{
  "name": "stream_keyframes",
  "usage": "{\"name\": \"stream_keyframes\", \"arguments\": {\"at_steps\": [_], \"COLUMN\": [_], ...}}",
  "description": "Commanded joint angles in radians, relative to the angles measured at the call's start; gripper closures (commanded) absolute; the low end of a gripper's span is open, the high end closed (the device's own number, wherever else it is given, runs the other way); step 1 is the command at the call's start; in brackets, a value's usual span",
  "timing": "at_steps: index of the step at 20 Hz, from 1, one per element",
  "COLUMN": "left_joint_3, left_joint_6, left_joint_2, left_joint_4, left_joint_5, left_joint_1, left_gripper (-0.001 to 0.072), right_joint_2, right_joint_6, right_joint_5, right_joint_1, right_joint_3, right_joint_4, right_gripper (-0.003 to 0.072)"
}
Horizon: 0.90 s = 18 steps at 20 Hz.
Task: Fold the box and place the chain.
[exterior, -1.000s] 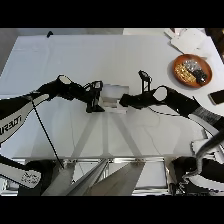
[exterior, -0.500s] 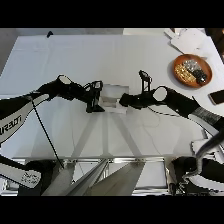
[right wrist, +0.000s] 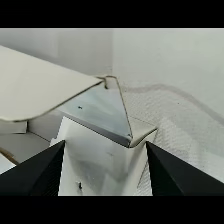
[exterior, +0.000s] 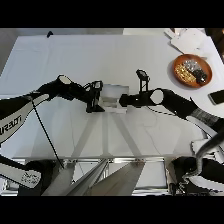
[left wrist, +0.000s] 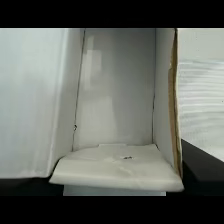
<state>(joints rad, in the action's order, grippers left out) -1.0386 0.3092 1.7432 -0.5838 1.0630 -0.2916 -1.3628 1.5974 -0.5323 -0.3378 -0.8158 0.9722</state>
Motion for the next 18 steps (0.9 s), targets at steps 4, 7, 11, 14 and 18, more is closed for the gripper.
{"name": "stream_keyframes", "arguments": {"at_steps": [4, 7, 11, 14, 18], "left_joint_3": [0.000, 0.000, 0.000, 0.000, 0.000], "left_joint_6": [0.000, 0.000, 0.000, 0.000, 0.000], "left_joint_2": [0.001, 0.001, 0.001, 0.001, 0.001], "left_joint_4": [0.000, 0.000, 0.000, 0.000, 0.000], "left_joint_5": [0.000, 0.000, 0.000, 0.000, 0.000], "left_joint_1": [-0.001, -0.001, -0.001, -0.001, -0.001], "left_gripper": [0.0330, 0.0330, 0.0330, 0.0330, 0.0330], "right_joint_2": [0.000, 0.000, -0.001, -0.001, 0.000], "right_joint_6": [0.004, 0.004, 0.056, 0.066, 0.074], "right_joint_5": [-0.009, -0.013, -0.011, 0.012, 0.026], "right_joint_1": [-0.012, -0.012, -0.011, -0.011, -0.011], "right_joint_3": [-0.001, -0.001, -0.001, -0.001, -0.001], "right_joint_4": [0.089, 0.109, 0.201, 0.210, 0.187], "right_gripper": [0.0169, 0.0169, 0.0169, 0.0169, 0.0169]}}
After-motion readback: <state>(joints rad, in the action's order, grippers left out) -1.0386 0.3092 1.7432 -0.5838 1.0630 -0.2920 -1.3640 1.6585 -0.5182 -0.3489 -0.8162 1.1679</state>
